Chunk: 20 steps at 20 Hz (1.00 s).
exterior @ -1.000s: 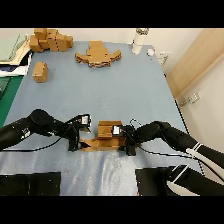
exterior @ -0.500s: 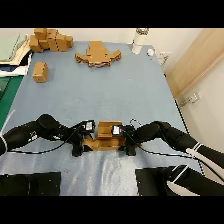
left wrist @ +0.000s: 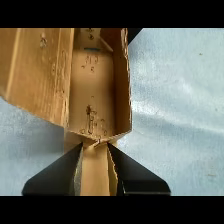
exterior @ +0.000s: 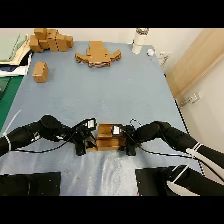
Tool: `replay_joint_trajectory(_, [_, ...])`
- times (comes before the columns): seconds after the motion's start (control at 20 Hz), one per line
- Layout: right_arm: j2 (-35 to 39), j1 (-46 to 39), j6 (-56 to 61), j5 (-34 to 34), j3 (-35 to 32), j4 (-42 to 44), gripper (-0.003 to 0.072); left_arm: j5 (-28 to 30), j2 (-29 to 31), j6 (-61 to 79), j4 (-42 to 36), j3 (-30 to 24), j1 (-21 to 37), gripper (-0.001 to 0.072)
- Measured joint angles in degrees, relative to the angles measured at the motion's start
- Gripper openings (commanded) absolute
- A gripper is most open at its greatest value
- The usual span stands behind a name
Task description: Fold the box.
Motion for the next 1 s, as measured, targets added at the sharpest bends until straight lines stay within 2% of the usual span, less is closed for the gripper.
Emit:
replay_joint_trajectory(0.4, [0.0, 0.0, 0.0, 0.0, 0.0, 0.0, 0.0505, 1.7, -2.1, 4.3, -4.6, 0.0, -2.0, 0.0227])
replay_joint_trajectory(0.45, [0.0, 0.0, 0.0, 0.0, 0.0, 0.0, 0.0505, 1.9, -2.2, 4.4, -4.9, 0.0, -2.1, 0.0259])
replay_joint_trajectory(0.5, [0.0, 0.0, 0.0, 0.0, 0.0, 0.0, 0.0505, 2.1, -2.2, 4.6, -5.0, 0.0, -2.1, 0.0345])
replay_joint_trajectory(0.55, [0.0, 0.0, 0.0, 0.0, 0.0, 0.0, 0.0505, 2.2, -2.3, 4.7, -5.3, 0.0, -2.2, 0.0517])
replay_joint_trajectory(0.6, [0.0, 0.0, 0.0, 0.0, 0.0, 0.0, 0.0505, 2.3, -2.3, 4.7, -5.4, 0.0, -2.2, 0.0556])
replay_joint_trajectory(0.85, [0.0, 0.0, 0.0, 0.0, 0.0, 0.0, 0.0505, 2.4, -2.4, 4.8, -5.8, 0.0, -2.2, 0.0553])
replay_joint_trajectory(0.9, [0.0, 0.0, 0.0, 0.0, 0.0, 0.0, 0.0505, 2.4, -2.4, 4.8, -5.9, 0.0, -2.2, 0.0456])
replay_joint_trajectory(1.0, [0.0, 0.0, 0.0, 0.0, 0.0, 0.0, 0.0505, 2.6, -2.4, 4.5, -6.0, 0.0, -2.2, 0.0014])
